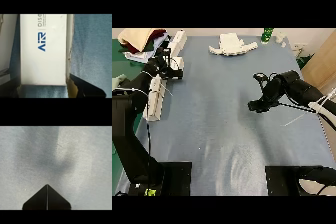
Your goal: Fold the box.
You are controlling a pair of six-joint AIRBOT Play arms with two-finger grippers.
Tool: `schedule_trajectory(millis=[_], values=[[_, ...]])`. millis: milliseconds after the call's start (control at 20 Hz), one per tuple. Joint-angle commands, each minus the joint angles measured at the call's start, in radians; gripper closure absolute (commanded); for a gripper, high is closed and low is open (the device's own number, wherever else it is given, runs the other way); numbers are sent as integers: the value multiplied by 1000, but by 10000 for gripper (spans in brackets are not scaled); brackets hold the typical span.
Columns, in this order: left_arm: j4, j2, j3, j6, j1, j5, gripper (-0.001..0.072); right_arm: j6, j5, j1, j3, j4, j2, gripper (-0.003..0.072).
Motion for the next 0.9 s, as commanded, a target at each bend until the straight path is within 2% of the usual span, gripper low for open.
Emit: schedule_trajectory(millis=[0,200,300,450,500,550,600,700,850], values=[[-1,1,4,-4,-1,-16,6,0,0,0,1,0,0,681],[11,48,15,-3,13,-157,5,0,0,-1,1,0,0,681],[43,79,59,-4,27,-320,5,0,0,-1,1,0,0,681],[47,124,156,-4,43,-628,8,0,0,0,1,0,0,681],[46,137,186,-4,43,-714,84,0,0,0,1,0,0,681],[44,149,216,-4,41,-792,441,0,0,0,1,0,0,681],[45,158,250,12,39,-844,700,0,0,-1,1,0,0,681],[42,180,291,-33,39,-846,700,0,0,0,1,0,0,681],[24,259,286,-50,-1,-850,704,0,0,0,1,0,0,681]])
